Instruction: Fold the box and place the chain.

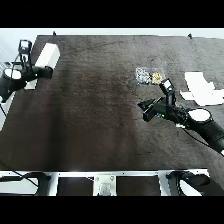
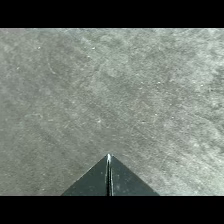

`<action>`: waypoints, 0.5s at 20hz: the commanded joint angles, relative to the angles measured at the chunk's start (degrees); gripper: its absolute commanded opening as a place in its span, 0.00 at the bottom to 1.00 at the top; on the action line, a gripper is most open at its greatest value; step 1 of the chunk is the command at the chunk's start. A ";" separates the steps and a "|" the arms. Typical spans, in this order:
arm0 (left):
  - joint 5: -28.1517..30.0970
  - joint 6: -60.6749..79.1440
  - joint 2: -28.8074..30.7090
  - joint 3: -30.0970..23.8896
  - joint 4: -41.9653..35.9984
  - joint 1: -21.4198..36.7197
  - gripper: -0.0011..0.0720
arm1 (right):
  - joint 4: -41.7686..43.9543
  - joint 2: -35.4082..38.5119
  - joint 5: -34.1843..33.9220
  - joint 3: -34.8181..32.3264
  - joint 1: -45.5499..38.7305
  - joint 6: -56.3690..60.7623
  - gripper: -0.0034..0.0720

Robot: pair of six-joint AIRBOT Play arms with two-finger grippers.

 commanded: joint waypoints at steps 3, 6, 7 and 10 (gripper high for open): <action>7.87 -0.26 -6.58 -1.36 -0.20 1.29 0.04 | 0.13 -0.02 -2.32 -0.02 -0.02 0.00 0.06; 9.84 -0.24 -8.59 -1.36 -1.22 1.29 0.04 | 0.13 -0.02 -2.56 -0.02 -0.04 0.00 0.06; 9.86 -0.26 -9.09 -1.33 -1.84 1.29 0.04 | 0.15 -0.02 -2.82 -0.02 -0.02 0.00 0.06; 10.01 -0.28 -10.67 -0.94 -3.58 1.31 0.04 | 0.15 -0.02 -3.76 -0.02 -0.02 0.00 0.06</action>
